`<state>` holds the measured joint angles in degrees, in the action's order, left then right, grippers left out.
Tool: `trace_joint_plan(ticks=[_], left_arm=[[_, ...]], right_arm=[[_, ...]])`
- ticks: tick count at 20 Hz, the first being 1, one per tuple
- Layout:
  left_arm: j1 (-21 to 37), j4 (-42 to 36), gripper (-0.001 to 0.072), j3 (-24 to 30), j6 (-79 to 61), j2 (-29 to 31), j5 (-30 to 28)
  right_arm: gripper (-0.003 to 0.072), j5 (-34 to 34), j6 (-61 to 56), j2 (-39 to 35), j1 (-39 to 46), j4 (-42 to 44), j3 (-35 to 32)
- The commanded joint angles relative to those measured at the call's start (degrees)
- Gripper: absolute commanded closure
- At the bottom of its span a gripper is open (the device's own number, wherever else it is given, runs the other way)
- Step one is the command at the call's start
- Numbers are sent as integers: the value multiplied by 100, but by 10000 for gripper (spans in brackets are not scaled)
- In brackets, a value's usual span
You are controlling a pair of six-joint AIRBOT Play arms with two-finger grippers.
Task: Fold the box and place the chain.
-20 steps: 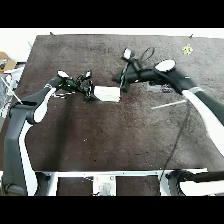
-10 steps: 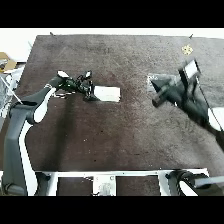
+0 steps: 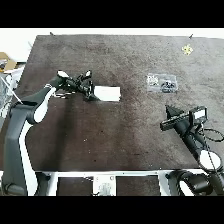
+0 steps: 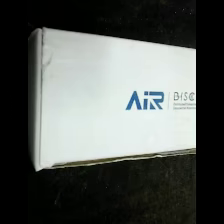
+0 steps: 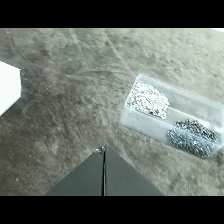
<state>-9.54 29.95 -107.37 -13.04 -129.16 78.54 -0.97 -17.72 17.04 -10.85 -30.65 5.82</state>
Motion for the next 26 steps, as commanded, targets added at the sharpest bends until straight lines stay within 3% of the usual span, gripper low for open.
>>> trace_joint_plan(ticks=[1,4,9,11,15,17,20,26], left_arm=[[50,-339,699,-389,837,319,28],[378,-256,700,-807,1576,1130,-710],[1589,-205,699,-857,2916,2568,-4006],[2170,144,700,-857,3971,2704,-4612],[3244,2024,700,-699,6295,2339,-3987],[3510,2144,700,-531,6402,2055,-3650],[3593,2194,700,-219,6356,1707,-3821],[3580,2201,699,-166,6349,1025,-4024]], right_arm=[[685,306,-52,-105,2,-4,-157],[685,382,-55,-105,2,-4,-157],[685,376,-57,-105,2,-2,-157],[685,352,-57,-105,2,-2,-157],[685,330,-57,-105,2,0,-157],[685,328,-57,-105,2,-2,-157],[684,310,-57,-101,0,-2,-157],[684,289,-57,-101,-2,0,-251]])
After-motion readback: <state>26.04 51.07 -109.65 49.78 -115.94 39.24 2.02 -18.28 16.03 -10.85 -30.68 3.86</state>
